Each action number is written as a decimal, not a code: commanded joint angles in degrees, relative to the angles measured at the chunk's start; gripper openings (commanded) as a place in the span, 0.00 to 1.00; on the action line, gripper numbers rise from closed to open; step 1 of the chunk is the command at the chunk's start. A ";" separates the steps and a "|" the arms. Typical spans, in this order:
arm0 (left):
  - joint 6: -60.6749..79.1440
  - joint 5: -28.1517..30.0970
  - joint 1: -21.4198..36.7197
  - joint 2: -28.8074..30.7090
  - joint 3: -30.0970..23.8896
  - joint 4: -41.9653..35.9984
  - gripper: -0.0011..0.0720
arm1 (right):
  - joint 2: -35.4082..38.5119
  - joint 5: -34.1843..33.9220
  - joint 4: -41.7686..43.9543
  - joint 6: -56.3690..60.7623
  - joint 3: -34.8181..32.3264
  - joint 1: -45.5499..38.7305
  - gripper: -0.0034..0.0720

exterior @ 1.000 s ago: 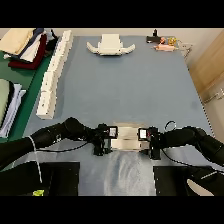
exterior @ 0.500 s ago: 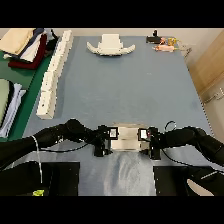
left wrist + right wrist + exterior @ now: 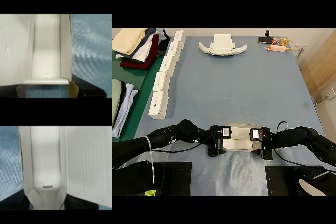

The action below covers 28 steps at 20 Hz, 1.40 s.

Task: Fold the box.

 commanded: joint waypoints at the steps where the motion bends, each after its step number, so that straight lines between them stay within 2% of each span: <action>1: -0.02 1.86 -1.29 -0.09 0.04 -0.20 1.00 | 0.04 0.02 0.02 0.00 0.04 0.00 0.72; 17: -4.11 1.90 -1.20 0.09 -0.09 2.36 1.00 | 0.04 0.02 0.00 0.00 0.04 0.02 0.72; 18: -4.11 1.86 -1.20 0.09 -0.09 2.38 0.85 | 0.04 0.02 0.02 0.00 0.04 0.02 0.72; 19: -4.11 1.81 -1.20 0.09 -0.09 2.43 0.83 | 0.04 0.02 0.02 0.00 0.02 0.02 0.72; 28: -4.11 1.84 -1.20 0.09 -0.07 2.71 0.83 | 0.04 0.02 0.02 0.00 0.04 0.00 0.72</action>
